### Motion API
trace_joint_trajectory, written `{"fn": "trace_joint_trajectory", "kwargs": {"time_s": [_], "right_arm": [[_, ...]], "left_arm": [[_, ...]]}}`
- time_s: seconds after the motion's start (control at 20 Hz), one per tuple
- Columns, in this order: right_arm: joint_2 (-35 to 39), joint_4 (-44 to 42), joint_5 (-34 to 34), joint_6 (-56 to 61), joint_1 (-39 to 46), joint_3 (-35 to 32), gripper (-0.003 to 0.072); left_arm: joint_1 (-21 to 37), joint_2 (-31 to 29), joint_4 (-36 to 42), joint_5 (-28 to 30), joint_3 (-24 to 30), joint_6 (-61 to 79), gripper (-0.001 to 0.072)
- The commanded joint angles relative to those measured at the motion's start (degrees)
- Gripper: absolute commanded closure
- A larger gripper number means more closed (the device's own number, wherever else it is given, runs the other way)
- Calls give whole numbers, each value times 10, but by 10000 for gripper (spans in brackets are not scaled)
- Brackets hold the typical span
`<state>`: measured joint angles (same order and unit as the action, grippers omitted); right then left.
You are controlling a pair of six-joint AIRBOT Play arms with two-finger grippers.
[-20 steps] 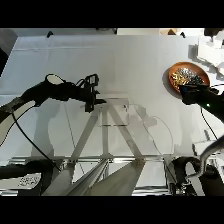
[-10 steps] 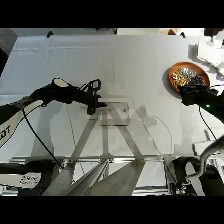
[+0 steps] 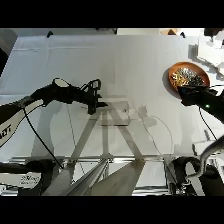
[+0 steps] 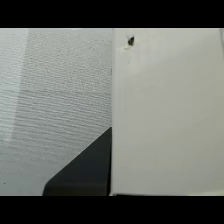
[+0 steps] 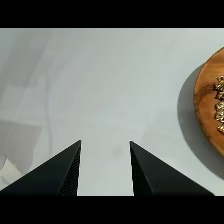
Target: Fold the box and place the chain.
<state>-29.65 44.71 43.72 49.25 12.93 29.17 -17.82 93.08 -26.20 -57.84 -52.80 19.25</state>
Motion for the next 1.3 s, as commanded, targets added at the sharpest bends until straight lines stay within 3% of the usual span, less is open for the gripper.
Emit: {"fn": "trace_joint_trajectory", "kwargs": {"time_s": [0.0,0.1,0.25,0.45,0.7,0.85,0.95,1.05,1.25], "right_arm": [[0,-11,68,-30,0,1,336],[0,-44,132,-118,0,1,200],[0,-92,210,-257,0,1,145],[0,-70,273,-395,-2,0,146],[0,23,270,-423,-76,-3,149],[0,17,222,-396,-132,-45,133],[0,-15,144,-391,-184,-100,120],[0,-14,49,-391,-231,-142,42],[0,-13,-57,-444,-271,-157,7]], "left_arm": [[0,0,-4,2,0,0,698],[0,0,-4,2,0,0,698],[0,0,-4,2,0,0,698],[0,0,-4,2,0,0,698],[-1,0,-4,2,0,0,698],[-1,0,-4,2,0,0,698],[-1,0,-4,2,0,0,698],[-1,0,-4,2,0,0,698],[-1,0,-4,2,0,0,698]]}}
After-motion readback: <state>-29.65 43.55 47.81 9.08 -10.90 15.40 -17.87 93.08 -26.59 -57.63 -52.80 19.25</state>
